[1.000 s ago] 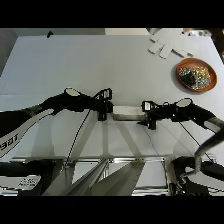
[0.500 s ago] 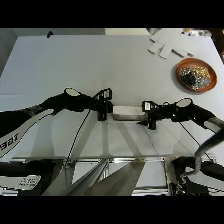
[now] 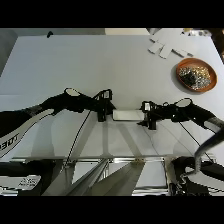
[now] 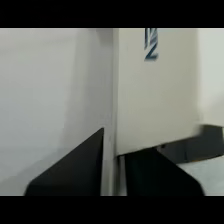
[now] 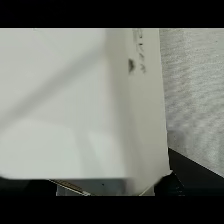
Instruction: Fold the box and place the chain.
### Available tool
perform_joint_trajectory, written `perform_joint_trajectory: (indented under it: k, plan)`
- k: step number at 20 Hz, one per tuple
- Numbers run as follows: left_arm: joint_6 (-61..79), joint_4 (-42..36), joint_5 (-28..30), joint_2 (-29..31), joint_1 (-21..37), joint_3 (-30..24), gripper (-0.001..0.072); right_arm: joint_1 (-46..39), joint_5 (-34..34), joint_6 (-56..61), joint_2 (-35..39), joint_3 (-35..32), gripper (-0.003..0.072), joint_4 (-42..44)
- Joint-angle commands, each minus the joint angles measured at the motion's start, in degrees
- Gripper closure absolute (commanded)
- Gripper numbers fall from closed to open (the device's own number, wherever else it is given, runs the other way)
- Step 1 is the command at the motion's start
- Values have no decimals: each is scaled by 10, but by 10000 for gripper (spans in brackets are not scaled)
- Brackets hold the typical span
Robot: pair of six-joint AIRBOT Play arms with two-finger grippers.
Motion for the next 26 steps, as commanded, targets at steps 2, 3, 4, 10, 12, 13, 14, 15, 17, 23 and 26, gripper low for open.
perform_joint_trajectory:
  k: [2, 3, 4, 10, 12, 13, 14, 15, 17, 23, 26]
  plan:
    - [2, -5, -5, 0, 2, 0, 195, 0, -2, 0, 0, 0, 137, 1]
    - [1, -5, -3, 0, 2, 0, 111, 0, -2, 0, 0, 0, 137, 1]
    - [1, -4, -1, 1, 2, 0, 101, 0, -2, 0, 0, 0, 137, 1]
    - [-3, 19, 22, 61, 31, 0, 71, 0, -2, 0, 0, 0, 137, 1]
    - [-51, 63, 26, 102, 53, 0, 73, 0, -2, 0, 0, 0, 137, 0]
    - [-90, 99, 25, 123, 64, 0, 75, 0, -2, 0, 0, 0, 137, 0]
    - [-143, 150, 23, 146, 73, 0, 78, 0, -2, 0, 0, 0, 137, 0]
    - [-195, 204, 16, 168, 78, 0, 83, 0, -2, 0, 0, 0, 137, 0]
    - [-285, 310, -38, 214, 79, 0, 444, 0, -2, 0, 0, 0, 137, 0]
    - [-429, 345, -180, 273, -49, -6, 707, 0, -2, 0, 0, 0, 137, 0]
    - [-488, 344, -47, 252, -196, -24, 707, 0, -2, 0, 0, 0, 137, 0]
